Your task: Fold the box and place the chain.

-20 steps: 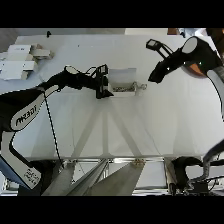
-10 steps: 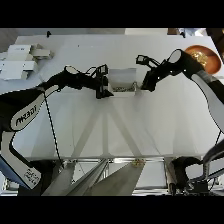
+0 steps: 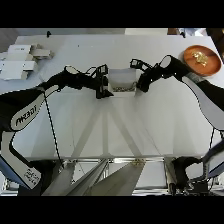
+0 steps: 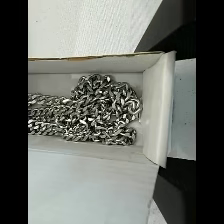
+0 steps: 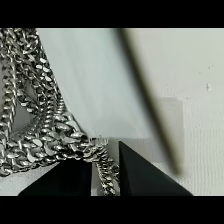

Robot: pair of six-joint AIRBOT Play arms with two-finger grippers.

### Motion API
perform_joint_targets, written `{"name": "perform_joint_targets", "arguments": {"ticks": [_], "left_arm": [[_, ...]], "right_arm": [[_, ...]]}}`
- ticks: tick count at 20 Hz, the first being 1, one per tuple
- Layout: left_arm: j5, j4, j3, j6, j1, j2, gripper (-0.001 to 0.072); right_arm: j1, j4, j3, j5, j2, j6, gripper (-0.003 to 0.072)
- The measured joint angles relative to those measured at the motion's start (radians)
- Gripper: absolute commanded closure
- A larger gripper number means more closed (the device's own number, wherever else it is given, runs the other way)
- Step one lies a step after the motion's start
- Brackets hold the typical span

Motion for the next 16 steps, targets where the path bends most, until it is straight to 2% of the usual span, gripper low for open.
{"name": "perform_joint_targets", "arguments": {"ticks": [2,7,16], "left_arm": [[0.0,0.0,0.0,0.0,0.0,0.0,0.0314],[0.0,0.0,0.0,0.0,0.0,0.0,0.0314],[0.0,0.0,0.0,0.0,0.0,0.0,0.0314]], "right_arm": [[0.001,0.0,0.0,0.004,-0.003,0.018,0.0674],[0.002,-0.004,0.0,0.087,0.019,0.047,0.0672],[0.0,0.026,0.0,0.163,0.167,0.076,0.0672]]}}
